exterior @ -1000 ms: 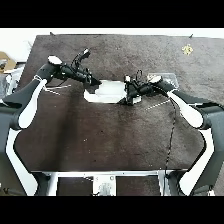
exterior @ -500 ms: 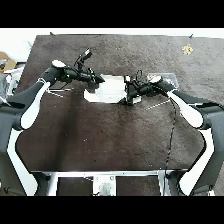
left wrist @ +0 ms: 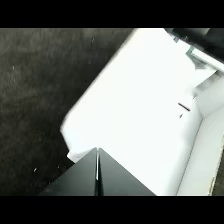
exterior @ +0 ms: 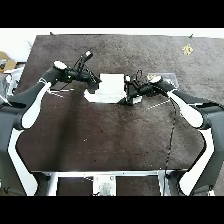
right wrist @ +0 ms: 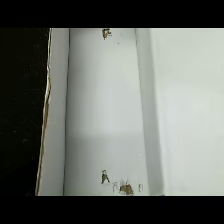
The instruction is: Fold the box and place the chain.
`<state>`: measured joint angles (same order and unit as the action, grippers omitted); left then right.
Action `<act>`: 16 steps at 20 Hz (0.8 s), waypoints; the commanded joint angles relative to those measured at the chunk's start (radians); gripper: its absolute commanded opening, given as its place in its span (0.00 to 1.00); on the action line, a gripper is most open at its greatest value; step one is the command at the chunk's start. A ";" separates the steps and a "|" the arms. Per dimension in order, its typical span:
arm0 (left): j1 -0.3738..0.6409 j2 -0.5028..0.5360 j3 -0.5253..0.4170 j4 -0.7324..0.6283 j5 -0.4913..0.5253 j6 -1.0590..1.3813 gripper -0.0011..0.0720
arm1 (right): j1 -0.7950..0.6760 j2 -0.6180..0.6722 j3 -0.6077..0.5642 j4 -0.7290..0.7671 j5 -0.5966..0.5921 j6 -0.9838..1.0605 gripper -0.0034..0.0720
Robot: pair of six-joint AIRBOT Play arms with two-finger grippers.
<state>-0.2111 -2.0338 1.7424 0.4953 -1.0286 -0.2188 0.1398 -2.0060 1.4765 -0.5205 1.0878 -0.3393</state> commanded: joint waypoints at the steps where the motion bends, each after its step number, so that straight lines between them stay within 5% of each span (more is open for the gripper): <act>1: -0.007 -0.018 0.000 0.022 0.015 -0.019 0.03 | 0.000 0.000 0.000 0.000 0.000 0.000 0.61; 16: -0.051 -0.015 0.003 0.099 0.035 -0.021 0.03 | 0.000 0.000 0.000 0.000 0.000 0.000 0.61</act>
<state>-0.2611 -2.0567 1.7428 0.5922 -1.0016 -0.2405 0.1390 -2.0064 1.4765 -0.5205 1.0878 -0.3386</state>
